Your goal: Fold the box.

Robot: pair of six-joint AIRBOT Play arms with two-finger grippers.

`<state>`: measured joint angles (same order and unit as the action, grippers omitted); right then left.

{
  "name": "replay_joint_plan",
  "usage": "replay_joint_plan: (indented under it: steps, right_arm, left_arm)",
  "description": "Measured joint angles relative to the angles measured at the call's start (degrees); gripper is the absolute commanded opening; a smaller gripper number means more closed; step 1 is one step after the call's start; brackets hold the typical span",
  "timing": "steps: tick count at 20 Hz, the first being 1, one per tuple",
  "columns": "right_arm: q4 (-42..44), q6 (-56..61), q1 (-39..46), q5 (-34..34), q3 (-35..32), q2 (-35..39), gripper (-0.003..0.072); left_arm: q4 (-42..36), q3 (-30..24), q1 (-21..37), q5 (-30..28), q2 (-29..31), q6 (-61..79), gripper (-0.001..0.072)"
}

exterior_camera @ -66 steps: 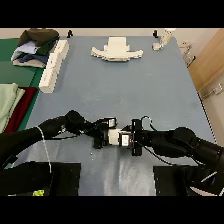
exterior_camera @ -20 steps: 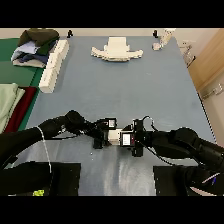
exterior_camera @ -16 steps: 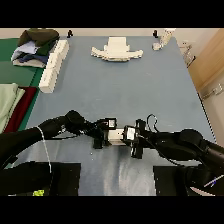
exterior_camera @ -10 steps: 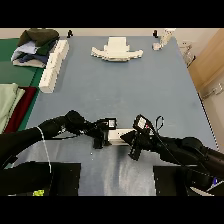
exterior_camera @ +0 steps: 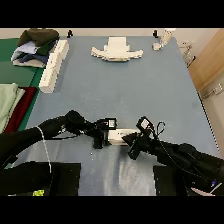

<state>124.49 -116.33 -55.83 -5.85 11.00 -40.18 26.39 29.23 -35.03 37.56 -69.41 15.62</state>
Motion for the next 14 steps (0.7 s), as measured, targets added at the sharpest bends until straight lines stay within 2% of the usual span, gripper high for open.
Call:
replay_joint_plan:
  steps: [7,14]
  right_arm:
    - [0.04,0.68,-2.16,1.01,-0.26,-4.26,0.0007]
    - [-0.9,0.83,-2.34,0.79,-0.5,-3.8,0.0008]
  left_arm:
    - [0.11,0.0,0.0,-0.04,0.0,0.07,0.0499]
    - [0.0,0.0,0.0,-0.02,0.0,-0.02,0.0499]
